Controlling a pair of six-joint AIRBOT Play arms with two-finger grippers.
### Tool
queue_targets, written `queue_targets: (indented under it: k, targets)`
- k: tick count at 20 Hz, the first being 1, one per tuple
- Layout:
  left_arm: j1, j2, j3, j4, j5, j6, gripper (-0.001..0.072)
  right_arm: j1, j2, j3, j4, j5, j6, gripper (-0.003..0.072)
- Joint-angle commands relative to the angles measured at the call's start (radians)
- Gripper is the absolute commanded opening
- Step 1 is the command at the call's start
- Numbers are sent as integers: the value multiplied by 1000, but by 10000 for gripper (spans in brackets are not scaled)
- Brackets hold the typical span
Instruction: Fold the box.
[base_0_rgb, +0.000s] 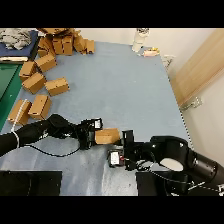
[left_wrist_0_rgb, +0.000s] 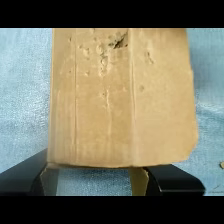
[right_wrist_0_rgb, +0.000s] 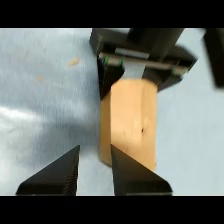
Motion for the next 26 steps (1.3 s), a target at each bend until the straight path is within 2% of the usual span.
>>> queue_targets:
  k: [1, 3, 6, 8, 11, 15, 19, 25, 26]
  targets:
    - [0, 0, 0, 0, 0, 0, 463, 39, 16, -91, -253, -117, 174, 283]
    - [0, 1, 0, 0, 0, 0, 463, 40, 7, -74, -246, -200, 175, 283]
    - [0, 0, 0, 0, 0, 0, 463, 32, 35, -3, -132, -217, 200, 283]
    - [0, 0, 0, 0, 0, 0, 463, -8, 27, 0, -149, -259, 200, 283]
    - [1, 0, 0, 0, 0, 0, 463, -83, -58, 0, -152, -303, 172, 284]
    - [1, 0, 0, 0, 1, 0, 463, -83, -164, 3, -73, -377, 56, 283]
    - [0, 0, 0, 0, 0, 0, 463, -77, -157, 5, 58, -340, -12, 284]
    - [0, 0, 0, 0, 0, 0, 463, -56, -193, 4, 72, -327, -38, 292]
    - [0, 1, 0, 0, 0, 0, 463, -56, -205, 4, 71, -332, -39, 378]
